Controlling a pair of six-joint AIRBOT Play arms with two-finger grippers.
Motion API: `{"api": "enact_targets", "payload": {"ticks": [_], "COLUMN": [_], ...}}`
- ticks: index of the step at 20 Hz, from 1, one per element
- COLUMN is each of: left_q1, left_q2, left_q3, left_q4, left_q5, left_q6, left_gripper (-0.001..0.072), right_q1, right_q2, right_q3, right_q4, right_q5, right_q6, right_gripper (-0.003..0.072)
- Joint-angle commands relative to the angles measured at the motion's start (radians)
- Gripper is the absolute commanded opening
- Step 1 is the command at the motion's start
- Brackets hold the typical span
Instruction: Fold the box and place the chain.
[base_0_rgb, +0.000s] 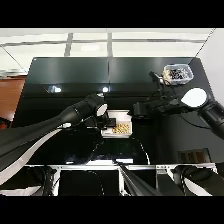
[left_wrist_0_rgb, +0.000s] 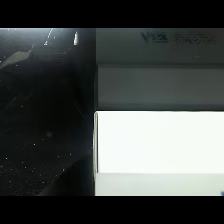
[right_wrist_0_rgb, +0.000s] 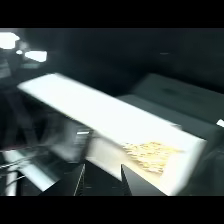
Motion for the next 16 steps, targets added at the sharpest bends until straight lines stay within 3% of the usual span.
{"api": "enact_targets", "payload": {"ticks": [1,7,8,9,10,11,16], "left_q1": [0.0,-0.003,0.0,0.001,0.0,0.0,0.001], "left_q2": [0.0,0.0,0.0,0.002,0.005,0.016,0.216], "left_q3": [0.001,0.051,0.059,0.07,0.087,0.102,0.081], "left_q4": [0.003,0.009,0.008,0.008,0.012,0.016,0.084], "left_q5": [0.006,0.023,0.021,0.014,0.0,-0.012,-0.137], "left_q6": [0.001,0.052,0.052,0.052,0.061,0.092,0.401], "left_gripper": [0.003,0.003,0.0069,0.022,0.0426,0.0508,0.0506], "right_q1": [-0.122,-0.165,-0.165,-0.165,-0.165,-0.166,-0.166], "right_q2": [0.002,0.014,0.014,0.014,0.014,0.014,0.014], "right_q3": [-0.004,-0.005,-0.005,-0.005,-0.005,-0.005,-0.005], "right_q4": [-0.1,-0.115,-0.115,-0.116,-0.121,-0.134,-0.164], "right_q5": [0.123,0.191,0.187,0.182,0.18,0.181,0.181], "right_q6": [-0.002,-0.051,-0.051,-0.051,-0.051,-0.051,-0.05], "right_gripper": [0.0283,0.0245,0.0245,0.0245,0.0245,0.0245,0.0245]}}
